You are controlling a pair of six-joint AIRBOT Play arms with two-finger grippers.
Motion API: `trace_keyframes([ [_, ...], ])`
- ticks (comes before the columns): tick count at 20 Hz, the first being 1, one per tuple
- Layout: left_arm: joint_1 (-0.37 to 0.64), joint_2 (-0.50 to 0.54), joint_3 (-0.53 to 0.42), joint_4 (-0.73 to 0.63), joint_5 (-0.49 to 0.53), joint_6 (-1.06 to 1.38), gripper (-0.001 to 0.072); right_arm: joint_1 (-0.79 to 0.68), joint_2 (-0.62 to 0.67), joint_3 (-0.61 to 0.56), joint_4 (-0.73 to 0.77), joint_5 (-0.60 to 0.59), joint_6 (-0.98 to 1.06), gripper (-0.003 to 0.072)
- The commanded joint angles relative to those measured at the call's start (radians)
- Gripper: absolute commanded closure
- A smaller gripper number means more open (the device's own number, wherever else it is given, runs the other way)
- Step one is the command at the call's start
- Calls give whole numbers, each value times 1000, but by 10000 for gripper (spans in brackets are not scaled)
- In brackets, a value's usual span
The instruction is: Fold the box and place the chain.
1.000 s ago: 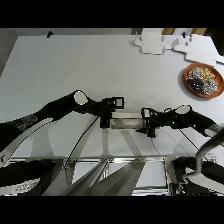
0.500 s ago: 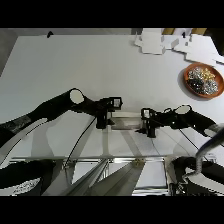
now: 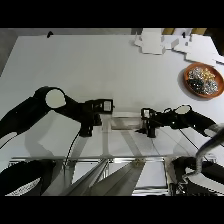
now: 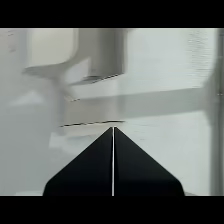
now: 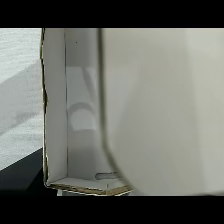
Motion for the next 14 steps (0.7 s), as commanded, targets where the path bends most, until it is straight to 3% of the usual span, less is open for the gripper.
trace_keyframes([
  [1, -115, 26, 0, -27, 44, -50, 705, 1, 0, 0, 0, 0, 0, 220],
  [4, -232, -16, 0, -36, 337, -45, 704, 1, 0, 0, 0, 0, 0, 220],
  [8, -224, -145, 6, -153, 692, -43, 704, 1, 0, 0, 0, 0, 0, 220],
  [10, -202, -221, 25, -193, 745, -43, 704, 1, 0, 0, 0, 0, 0, 220],
  [14, -168, -319, 62, -219, 748, -52, 704, 1, 0, 0, 1, 0, 0, 220],
])
